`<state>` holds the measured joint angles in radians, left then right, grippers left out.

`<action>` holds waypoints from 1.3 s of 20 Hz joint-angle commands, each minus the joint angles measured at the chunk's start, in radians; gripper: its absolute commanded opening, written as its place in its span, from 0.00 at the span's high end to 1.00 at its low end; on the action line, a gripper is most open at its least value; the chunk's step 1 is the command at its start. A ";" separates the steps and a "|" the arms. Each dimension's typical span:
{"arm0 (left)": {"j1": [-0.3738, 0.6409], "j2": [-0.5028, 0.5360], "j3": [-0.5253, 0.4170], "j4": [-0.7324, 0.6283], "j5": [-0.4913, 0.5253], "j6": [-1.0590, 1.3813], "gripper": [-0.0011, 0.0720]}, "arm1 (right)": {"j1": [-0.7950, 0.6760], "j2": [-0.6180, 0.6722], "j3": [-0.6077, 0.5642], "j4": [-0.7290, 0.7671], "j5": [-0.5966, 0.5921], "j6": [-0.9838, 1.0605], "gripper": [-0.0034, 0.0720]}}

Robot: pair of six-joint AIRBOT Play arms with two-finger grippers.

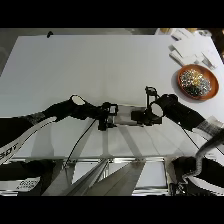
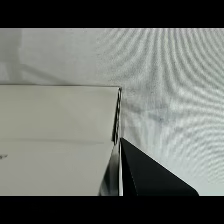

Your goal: Fold the box and place the chain.

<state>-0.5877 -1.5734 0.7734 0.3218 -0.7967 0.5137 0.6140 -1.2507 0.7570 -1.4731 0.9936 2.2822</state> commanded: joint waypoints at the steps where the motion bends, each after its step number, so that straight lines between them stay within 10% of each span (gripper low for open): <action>1: 0.000 0.000 0.000 0.001 0.000 0.000 0.64 | 0.010 -0.038 0.011 -0.032 0.008 0.025 0.73; 5: 0.000 0.000 0.000 0.001 0.000 0.000 0.64 | 0.010 -0.040 0.010 -0.038 -0.009 0.021 0.73; 9: 0.000 0.000 0.000 0.001 0.000 0.000 0.64 | 0.026 -0.040 0.010 -0.043 -0.021 -0.021 0.93; 12: 0.000 0.000 0.000 0.001 0.000 0.000 0.64 | 0.031 -0.053 0.010 -0.043 -0.025 -0.040 0.92; 14: 0.000 0.000 0.000 0.001 0.000 0.000 0.64 | 0.031 -0.061 0.010 -0.045 -0.036 -0.044 0.71; 26: 0.000 0.000 0.000 0.001 0.000 0.000 0.64 | 0.031 -0.094 0.010 -0.047 -0.034 -0.043 0.93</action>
<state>-0.5877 -1.5738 0.7734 0.3225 -0.7967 0.5114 0.6441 -1.3403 0.7681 -1.5192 0.9699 2.2414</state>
